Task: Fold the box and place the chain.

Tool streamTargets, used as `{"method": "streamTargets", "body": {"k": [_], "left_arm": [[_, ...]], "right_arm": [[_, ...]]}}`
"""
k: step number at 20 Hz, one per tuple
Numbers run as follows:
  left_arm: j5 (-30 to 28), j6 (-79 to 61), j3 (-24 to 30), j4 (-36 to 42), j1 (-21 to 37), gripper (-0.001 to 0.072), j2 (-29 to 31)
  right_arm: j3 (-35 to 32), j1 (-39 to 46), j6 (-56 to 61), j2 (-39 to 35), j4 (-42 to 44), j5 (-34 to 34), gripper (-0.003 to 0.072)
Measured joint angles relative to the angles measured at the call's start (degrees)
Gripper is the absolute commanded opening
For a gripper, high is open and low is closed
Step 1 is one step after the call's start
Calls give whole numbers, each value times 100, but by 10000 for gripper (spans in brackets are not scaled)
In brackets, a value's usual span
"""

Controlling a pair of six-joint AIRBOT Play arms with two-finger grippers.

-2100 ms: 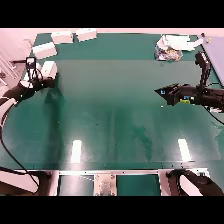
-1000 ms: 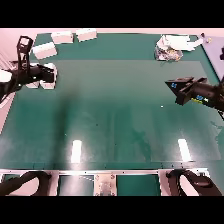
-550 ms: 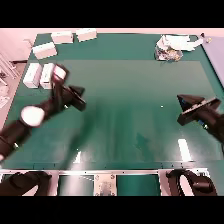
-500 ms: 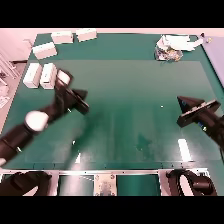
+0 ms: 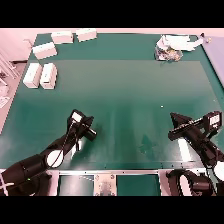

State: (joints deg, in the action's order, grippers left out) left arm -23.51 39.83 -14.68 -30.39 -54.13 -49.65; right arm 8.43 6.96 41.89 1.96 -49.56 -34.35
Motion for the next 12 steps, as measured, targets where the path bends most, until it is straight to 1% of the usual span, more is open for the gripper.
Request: {"method": "streamTargets", "body": {"k": [4, 12], "left_arm": [[-138, 146, 142, 7, -87, 20, 0], [-234, 208, 192, 4, -114, 20, 0]], "right_arm": [[-90, 0, -24, -42, -35, 26, 14], [-118, 0, -28, -59, -46, 28, 14]]}}
